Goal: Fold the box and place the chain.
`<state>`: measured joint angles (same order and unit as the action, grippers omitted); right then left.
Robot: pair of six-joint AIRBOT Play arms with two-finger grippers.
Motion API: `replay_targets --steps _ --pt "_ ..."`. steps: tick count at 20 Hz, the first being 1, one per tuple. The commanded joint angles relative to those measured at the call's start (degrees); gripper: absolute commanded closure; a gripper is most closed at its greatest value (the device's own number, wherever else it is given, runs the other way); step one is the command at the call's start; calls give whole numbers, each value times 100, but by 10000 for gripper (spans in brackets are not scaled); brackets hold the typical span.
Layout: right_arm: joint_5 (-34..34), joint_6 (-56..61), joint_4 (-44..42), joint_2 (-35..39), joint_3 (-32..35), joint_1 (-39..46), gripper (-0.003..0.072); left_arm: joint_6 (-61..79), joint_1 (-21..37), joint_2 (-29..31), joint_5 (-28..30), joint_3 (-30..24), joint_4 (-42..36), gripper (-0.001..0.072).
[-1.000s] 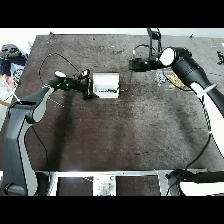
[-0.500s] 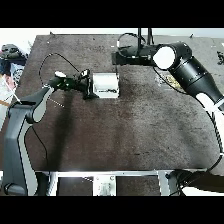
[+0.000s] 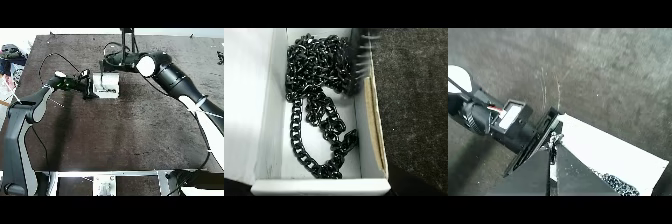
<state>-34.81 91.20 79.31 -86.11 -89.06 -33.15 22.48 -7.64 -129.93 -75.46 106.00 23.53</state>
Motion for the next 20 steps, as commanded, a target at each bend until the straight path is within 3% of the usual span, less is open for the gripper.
replay_targets --steps 1,7,8,9,10,11,15,17,20 --pt "-31 4 2 -334 4 -11 676 2 7 -2 2 7 0 263" --pt "-289 2 664 -664 2 61 675 2 7 -2 2 7 0 263" --pt "-269 7 658 -654 2 131 642 2 7 -2 4 7 0 263" --pt "-271 4 616 -640 2 229 316 2 7 -2 2 7 0 263" --pt "-269 -42 625 -632 2 313 226 2 7 -2 2 7 0 263" --pt "-267 -61 621 -627 0 411 355 2 7 -2 2 7 0 263" --pt "-177 -433 581 -629 -33 798 362 2 7 -2 2 7 0 263" --pt "-33 -1257 284 -638 -149 1023 537 2 7 -2 2 7 0 263" --pt "-409 -2712 -920 -772 -765 1611 537 2 7 -2 4 7 0 263"
